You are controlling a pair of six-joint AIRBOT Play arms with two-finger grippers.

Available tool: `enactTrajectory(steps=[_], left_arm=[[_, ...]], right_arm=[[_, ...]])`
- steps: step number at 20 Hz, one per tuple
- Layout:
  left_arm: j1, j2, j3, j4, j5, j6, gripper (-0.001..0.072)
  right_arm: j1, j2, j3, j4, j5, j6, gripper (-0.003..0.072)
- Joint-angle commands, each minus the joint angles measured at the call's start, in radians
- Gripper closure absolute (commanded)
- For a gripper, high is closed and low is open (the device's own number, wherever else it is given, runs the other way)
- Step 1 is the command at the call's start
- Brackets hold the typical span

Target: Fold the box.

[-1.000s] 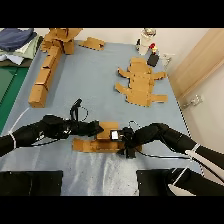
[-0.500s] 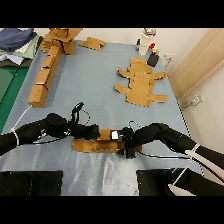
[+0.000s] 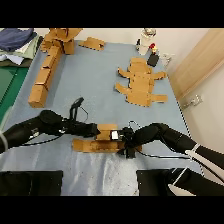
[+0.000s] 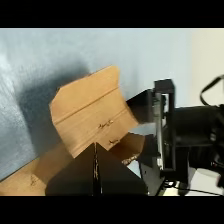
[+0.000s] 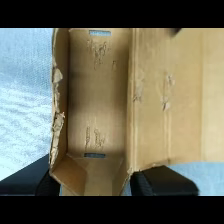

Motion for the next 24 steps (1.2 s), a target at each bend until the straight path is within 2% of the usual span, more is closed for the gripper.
enactTrajectory(steps=[1, 4, 7, 8, 9, 10, 13, 16, 18, 21, 24], left_arm=[[0.051, 0.189, -0.018, 0.189, -0.026, -0.004, 0.0699], [0.096, 0.362, -0.064, 0.297, -0.139, 0.145, 0.0699], [0.084, 0.456, -0.082, 0.372, -0.295, 0.381, 0.0689], [0.070, 0.465, -0.083, 0.411, -0.327, 0.428, 0.0367], [0.055, 0.465, -0.088, 0.441, -0.335, 0.464, 0.0091], [0.038, 0.462, -0.095, 0.463, -0.336, 0.502, 0.0055], [-0.017, 0.421, -0.119, 0.477, -0.299, 0.678, 0.0053], [-0.091, 0.318, -0.131, 0.472, -0.192, 0.713, 0.0044], [-0.131, 0.246, -0.131, 0.417, -0.142, 0.734, 0.0044], [-0.128, 0.197, -0.141, 0.325, -0.083, 0.878, 0.0045], [-0.075, 0.181, -0.142, 0.314, -0.017, 0.873, 0.0044]], right_arm=[[0.001, 0.001, 0.000, 0.000, 0.000, 0.000, 0.0171], [0.001, 0.001, 0.000, 0.000, 0.000, 0.000, 0.0171], [0.001, 0.001, 0.000, 0.000, 0.000, 0.000, 0.0171], [0.001, 0.001, 0.000, 0.000, 0.000, 0.000, 0.0172], [0.001, 0.001, 0.000, 0.000, 0.000, 0.000, 0.0171], [0.001, 0.001, 0.000, 0.000, 0.000, 0.000, 0.0172], [0.001, 0.001, 0.000, 0.000, 0.000, 0.000, 0.0171], [0.001, 0.001, 0.000, 0.000, 0.000, 0.000, 0.0171], [0.001, 0.001, 0.000, 0.000, 0.000, 0.000, 0.0172], [0.001, 0.001, 0.000, 0.000, 0.000, 0.000, 0.0172], [0.001, 0.001, 0.000, 0.000, 0.000, 0.000, 0.0172]])
